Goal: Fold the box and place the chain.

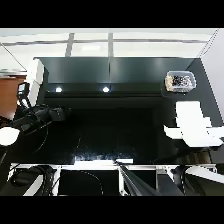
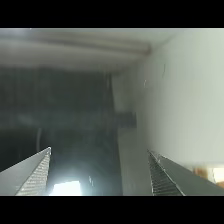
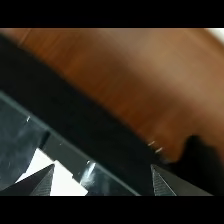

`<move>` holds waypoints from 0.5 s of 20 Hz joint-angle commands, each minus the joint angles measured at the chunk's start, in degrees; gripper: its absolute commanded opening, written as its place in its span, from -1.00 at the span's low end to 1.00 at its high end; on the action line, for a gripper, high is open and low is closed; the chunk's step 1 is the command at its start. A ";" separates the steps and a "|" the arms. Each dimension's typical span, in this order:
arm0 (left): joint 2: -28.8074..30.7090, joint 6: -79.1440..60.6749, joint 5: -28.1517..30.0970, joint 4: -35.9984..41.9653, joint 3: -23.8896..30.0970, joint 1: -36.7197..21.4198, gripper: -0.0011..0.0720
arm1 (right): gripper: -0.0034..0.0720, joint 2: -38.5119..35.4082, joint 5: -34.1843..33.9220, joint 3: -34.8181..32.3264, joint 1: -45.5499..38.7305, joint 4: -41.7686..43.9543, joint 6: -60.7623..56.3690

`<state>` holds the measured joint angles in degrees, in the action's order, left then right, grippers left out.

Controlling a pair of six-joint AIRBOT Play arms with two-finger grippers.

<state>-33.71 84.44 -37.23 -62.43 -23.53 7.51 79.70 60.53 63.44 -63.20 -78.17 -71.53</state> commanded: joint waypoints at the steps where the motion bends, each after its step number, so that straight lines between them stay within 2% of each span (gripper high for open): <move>1: -1.27 -0.02 -1.92 0.39 -0.02 0.02 0.95 | 0.91 9.07 13.79 6.58 -5.75 16.55 18.97; 4: -1.29 -0.02 0.31 0.39 -0.02 0.02 0.95 | 0.91 16.33 25.66 12.07 -5.42 22.36 18.60; 7: -1.29 -0.02 0.39 0.39 -0.02 0.02 0.95 | 0.91 18.93 27.96 12.39 -3.74 21.38 17.84; 8: -1.29 -0.02 0.02 0.39 -0.02 0.02 0.95 | 0.79 19.02 27.96 12.41 -3.04 21.03 18.38; 9: -1.29 -0.02 -0.50 0.37 -0.02 0.02 0.95 | 0.20 19.02 27.98 12.44 -2.47 20.04 18.36; 10: -1.29 -0.02 -0.94 0.37 -0.02 0.02 0.95 | -0.05 19.02 28.17 12.44 -2.10 18.27 17.94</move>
